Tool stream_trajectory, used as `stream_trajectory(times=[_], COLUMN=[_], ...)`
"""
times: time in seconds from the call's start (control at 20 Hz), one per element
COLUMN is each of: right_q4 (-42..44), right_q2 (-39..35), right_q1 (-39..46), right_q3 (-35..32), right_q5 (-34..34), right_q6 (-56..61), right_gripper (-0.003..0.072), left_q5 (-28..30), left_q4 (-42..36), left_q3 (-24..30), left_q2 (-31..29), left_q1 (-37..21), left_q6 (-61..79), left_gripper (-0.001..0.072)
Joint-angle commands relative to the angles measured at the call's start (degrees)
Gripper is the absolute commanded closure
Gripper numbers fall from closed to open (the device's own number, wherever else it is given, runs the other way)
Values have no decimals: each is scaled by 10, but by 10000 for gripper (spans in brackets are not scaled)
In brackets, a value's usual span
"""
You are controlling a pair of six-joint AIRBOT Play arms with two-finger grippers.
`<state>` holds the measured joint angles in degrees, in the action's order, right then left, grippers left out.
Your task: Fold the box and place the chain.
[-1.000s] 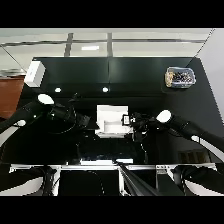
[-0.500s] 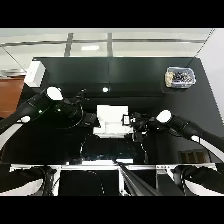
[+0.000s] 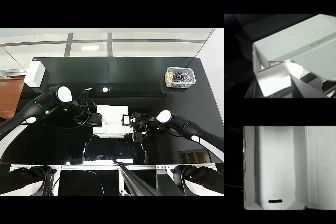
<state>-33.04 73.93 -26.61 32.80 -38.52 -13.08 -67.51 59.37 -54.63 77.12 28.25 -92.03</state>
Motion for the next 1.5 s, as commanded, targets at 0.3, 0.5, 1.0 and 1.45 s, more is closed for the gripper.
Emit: stream_trajectory(times=[0.3,0.5,1.0,1.45], right_q4=[0,0,0,0], right_q2=[0,0,0,0], right_q1=[0,0,0,0], right_q3=[0,0,0,0], right_q5=[0,0,0,0], right_q6=[0,0,0,0], right_gripper=[504,504,504,504], left_q5=[39,51,45,38], left_q4=[52,104,184,222], left_q3=[-7,-7,-7,-14], left_q2=[0,0,1,43], left_q1=[61,90,115,163], left_q6=[-139,-185,-256,-284], left_gripper=[226,226,228,267])
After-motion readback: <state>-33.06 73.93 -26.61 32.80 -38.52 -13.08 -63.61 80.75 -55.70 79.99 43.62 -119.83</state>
